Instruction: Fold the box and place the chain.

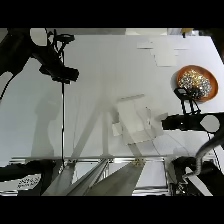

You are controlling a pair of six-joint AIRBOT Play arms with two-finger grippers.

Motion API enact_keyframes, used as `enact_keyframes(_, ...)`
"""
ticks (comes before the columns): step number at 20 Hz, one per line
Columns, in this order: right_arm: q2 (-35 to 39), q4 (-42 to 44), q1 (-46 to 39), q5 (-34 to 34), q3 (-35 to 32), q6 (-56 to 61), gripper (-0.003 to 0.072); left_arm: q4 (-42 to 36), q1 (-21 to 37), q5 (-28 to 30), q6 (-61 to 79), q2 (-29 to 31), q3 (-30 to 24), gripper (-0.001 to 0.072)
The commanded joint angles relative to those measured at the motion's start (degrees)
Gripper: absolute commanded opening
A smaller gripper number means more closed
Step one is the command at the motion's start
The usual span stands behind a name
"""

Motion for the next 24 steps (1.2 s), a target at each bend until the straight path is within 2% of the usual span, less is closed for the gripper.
enact_keyframes(1,0.68,0.96,2.25,-3.17,-1.05,1.55,0.0019,-0.92,0.02,2.47,0.35,0.02,-0.02,0.001)
enact_keyframes(3,0.66,0.96,2.25,-3.63,-1.05,1.55,0.0019,-1.09,0.02,5.22,1.09,-0.09,-0.02,0.0024)
enact_keyframes(4,0.66,0.96,2.27,-3.61,-1.05,1.55,0.0019,-1.79,0.02,5.46,3.41,-0.26,-0.02,0.0132)
enact_keyframes(5,0.68,1.01,2.25,-3.61,-1.05,1.55,0.0019,-4.26,0.04,5.31,7.5,-0.7,-0.04,0.0352)
enact_keyframes(6,0.66,0.98,2.25,-3.61,-1.05,1.53,0.0019,-7.67,0.07,5.29,10.47,-1.2,-0.04,0.0437)
enact_keyframes(8,0.68,0.98,2.25,-3.63,-1.05,1.53,0.0019,-17.88,0.04,5.29,16.7,-2.64,-1.18,0.0433)
enact_keyframes(10,0.66,0.96,2.25,-3.63,-1.05,1.49,0.0019,-28.17,0.04,5.53,21.84,-3.43,-4.55,0.0434)
enact_keyframes(16,0.68,1.14,2.25,-3.65,-1.05,1.49,0.0019,-49.75,-0.92,10.47,43.65,-3.54,-22.75,0.0432)
enact_keyframes(20,0.66,1.16,2.25,-3.65,-1.05,1.49,0.002,-54.27,-1.88,20.74,52.61,-3.54,-32.33,0.0435)
enact_keyframes(24,0.68,2.03,2.27,-3.65,-1.05,1.46,0.002,-54.69,-3.69,27.96,56.87,-4.2,-33.73,0.0439)
